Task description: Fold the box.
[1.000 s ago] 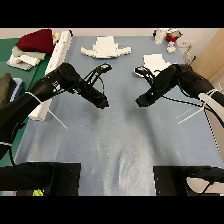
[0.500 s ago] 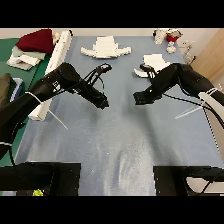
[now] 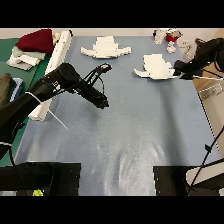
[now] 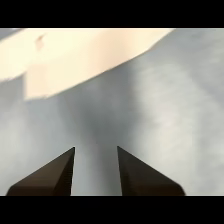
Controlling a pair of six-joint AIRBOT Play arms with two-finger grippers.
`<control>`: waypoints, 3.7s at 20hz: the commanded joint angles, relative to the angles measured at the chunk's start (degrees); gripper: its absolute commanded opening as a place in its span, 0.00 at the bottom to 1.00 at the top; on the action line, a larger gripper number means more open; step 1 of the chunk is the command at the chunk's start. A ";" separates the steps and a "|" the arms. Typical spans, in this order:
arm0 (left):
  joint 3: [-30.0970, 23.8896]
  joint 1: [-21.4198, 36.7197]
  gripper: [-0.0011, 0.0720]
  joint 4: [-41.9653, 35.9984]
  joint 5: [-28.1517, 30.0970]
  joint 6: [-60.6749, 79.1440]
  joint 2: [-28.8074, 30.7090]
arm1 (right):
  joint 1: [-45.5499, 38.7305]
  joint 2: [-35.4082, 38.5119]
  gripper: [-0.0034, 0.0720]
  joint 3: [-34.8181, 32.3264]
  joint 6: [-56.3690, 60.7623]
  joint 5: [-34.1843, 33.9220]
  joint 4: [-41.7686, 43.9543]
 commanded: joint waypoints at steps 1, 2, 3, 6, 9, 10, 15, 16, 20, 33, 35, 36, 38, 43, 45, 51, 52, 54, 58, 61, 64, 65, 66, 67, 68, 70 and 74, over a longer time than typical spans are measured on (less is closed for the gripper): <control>0.04 0.00 0.03 0.02 0.02 0.00 -0.04 | -8.07 -9.79 0.62 9.20 -3.48 0.44 4.81; 0.04 0.04 0.03 0.02 0.02 0.00 -0.04 | -8.81 -12.44 0.62 11.45 -4.92 0.92 6.71; 0.04 0.04 0.03 0.02 0.00 0.00 -0.04 | -9.03 -14.78 0.62 13.75 -5.90 1.36 7.85; 0.04 0.02 0.03 0.02 0.00 0.00 -0.04 | -8.94 -21.24 0.61 20.70 -7.06 1.49 9.53; 0.04 0.02 0.03 0.02 0.00 0.00 -0.04 | -8.96 -25.73 0.61 23.87 -7.39 2.34 13.57; 0.04 0.02 0.03 0.02 0.00 0.00 -0.02 | -8.94 -26.53 0.61 23.87 -7.39 2.73 14.14; 0.04 0.02 0.03 0.00 0.00 0.00 -0.02 | -8.83 -27.76 0.36 23.89 -12.83 2.91 20.96; 0.04 0.04 0.03 0.02 0.00 0.00 -0.04 | -8.85 -27.58 0.33 23.89 -12.94 2.91 21.51; 0.04 0.02 0.03 0.02 0.02 0.00 -0.04 | -8.85 -25.70 0.05 23.87 -13.38 0.90 21.62; 0.04 0.02 0.03 0.02 0.02 0.00 -0.04 | -8.31 8.48 0.05 -27.76 -13.18 15.74 22.82; 0.04 0.04 0.03 0.02 0.02 0.00 -0.04 | -7.98 17.18 0.05 -40.35 -13.20 17.57 22.82; 0.04 0.04 0.03 0.00 0.00 0.00 -0.04 | -7.63 20.76 0.05 -45.07 -13.27 17.35 22.86; 0.04 0.04 0.03 0.02 0.00 0.00 -0.02 | -6.27 28.74 0.05 -53.72 -13.35 17.22 22.86; 0.04 0.04 0.03 0.02 0.00 0.00 -0.04 | -4.31 39.47 0.05 -62.34 -13.33 15.37 22.58; 0.04 0.04 0.03 0.02 0.00 0.00 -0.04 | -4.31 39.71 0.32 -62.31 -13.31 14.32 22.36; 0.04 0.04 0.03 0.02 0.02 0.00 -0.04 | -6.32 39.60 0.79 -54.95 -6.56 10.54 10.99; 0.04 0.04 0.03 0.02 0.02 0.00 -0.04 | -8.11 39.26 0.79 -52.33 -4.94 10.14 8.09; 0.04 0.04 0.03 0.02 0.02 0.00 -0.02 | -13.35 36.00 0.79 -46.14 -5.03 7.54 3.87; 0.04 0.04 0.03 0.02 0.02 0.00 -0.04 | -22.80 24.57 0.77 -38.80 -15.04 1.79 8.70; 0.04 0.02 0.03 0.02 0.00 0.00 -0.04 | -26.08 16.68 0.77 -38.14 -28.09 0.33 23.26; 0.04 0.04 0.03 0.02 0.02 0.00 -0.04 | -25.88 10.69 0.77 -37.73 -36.06 -1.31 31.17; 0.04 0.04 0.03 0.02 0.02 0.00 -0.02 | -25.62 9.18 0.77 -37.18 -37.48 -1.86 32.00; 0.04 0.04 0.03 0.02 0.02 0.00 -0.04 | -25.42 8.09 0.77 -36.54 -38.80 -2.47 32.63; 0.04 0.02 0.03 0.02 0.00 0.00 -0.04 | -25.38 7.39 0.77 -35.91 -40.00 -3.19 33.44; 0.04 0.04 0.03 0.00 0.02 0.00 -0.02 | -25.38 7.08 0.74 -35.17 -41.20 -4.22 34.53; 0.04 0.04 0.03 0.02 0.02 0.00 -0.04 | -25.38 7.04 0.60 -33.92 -42.36 -5.57 35.87; 0.04 0.02 0.03 0.02 0.00 0.00 -0.02 | -25.38 6.32 0.60 -33.53 -42.80 -6.56 35.74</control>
